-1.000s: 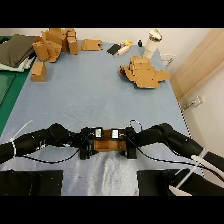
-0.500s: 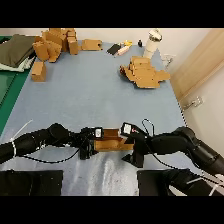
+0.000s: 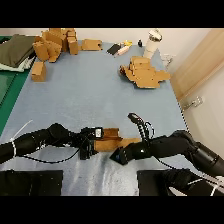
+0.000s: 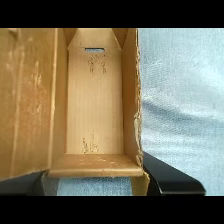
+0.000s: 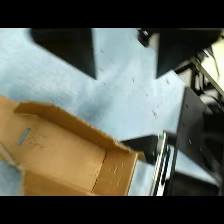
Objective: Fold the box.
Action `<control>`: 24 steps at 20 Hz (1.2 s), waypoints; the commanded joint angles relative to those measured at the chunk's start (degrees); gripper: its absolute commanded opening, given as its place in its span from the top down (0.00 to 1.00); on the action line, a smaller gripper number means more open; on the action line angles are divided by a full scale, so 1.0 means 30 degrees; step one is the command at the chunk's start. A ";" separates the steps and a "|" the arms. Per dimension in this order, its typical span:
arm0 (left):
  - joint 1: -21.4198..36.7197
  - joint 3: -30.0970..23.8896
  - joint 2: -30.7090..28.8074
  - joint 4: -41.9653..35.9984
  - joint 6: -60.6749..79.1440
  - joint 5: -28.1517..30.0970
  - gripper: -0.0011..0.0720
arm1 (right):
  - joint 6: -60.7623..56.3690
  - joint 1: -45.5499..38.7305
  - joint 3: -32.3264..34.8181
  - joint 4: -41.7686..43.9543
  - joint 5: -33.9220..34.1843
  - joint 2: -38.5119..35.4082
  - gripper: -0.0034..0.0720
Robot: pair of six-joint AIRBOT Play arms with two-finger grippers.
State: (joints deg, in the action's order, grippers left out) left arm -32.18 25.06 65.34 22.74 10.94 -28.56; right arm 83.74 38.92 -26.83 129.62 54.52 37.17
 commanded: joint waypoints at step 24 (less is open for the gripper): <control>0.0007 0.0000 0.0000 0.0000 0.0007 0.0015 0.34 | 0.3927 -0.3300 -0.4444 -0.0284 -0.3075 1.1351 0.74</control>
